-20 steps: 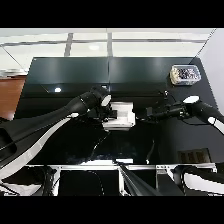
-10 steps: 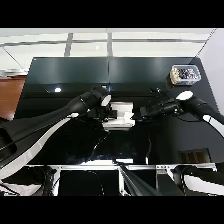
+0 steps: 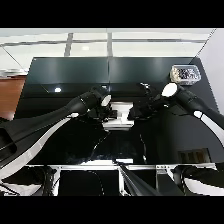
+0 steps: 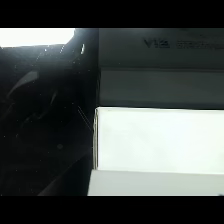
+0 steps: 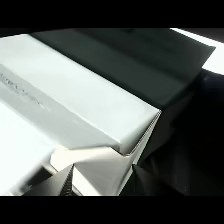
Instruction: Fold the box and place the chain.
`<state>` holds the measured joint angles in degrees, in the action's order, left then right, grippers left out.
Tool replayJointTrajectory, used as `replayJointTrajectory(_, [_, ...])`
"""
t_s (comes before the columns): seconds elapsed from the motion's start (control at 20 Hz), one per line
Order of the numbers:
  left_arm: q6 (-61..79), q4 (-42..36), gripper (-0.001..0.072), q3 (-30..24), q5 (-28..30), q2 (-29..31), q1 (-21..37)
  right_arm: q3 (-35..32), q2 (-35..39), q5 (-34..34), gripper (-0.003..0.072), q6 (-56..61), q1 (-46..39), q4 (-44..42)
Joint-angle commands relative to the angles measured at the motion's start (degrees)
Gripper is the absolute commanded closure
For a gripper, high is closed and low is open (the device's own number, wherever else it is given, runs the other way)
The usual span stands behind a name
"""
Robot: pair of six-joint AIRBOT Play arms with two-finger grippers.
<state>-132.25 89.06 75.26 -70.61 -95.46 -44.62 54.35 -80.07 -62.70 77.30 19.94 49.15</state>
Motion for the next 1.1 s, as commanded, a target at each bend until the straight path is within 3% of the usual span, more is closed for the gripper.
replayJointTrajectory(0.0, [0.0,0.0,0.0683,0.0,-0.1,0.0,0.0,1.9,0.0,4.2,0.0286,10.8,5.7,8.6])
replayJointTrajectory(0.5, [0.0,0.0,0.0683,0.0,-0.2,0.0,0.0,4.4,-1.0,4.6,0.0327,34.0,13.9,29.6])
replayJointTrajectory(0.75, [0.0,0.0,0.0683,0.0,-0.2,0.0,0.0,8.5,-2.7,0.9,0.0384,40.2,15.8,33.8])
replayJointTrajectory(0.8, [0.0,0.0,0.0682,0.0,-0.2,0.0,0.0,8.5,-2.8,0.6,0.0493,41.1,15.9,34.1])
replayJointTrajectory(1.05, [0.0,0.0,0.0683,0.0,-0.2,0.0,0.0,8.5,-4.2,-0.2,0.0507,42.3,17.1,34.1])
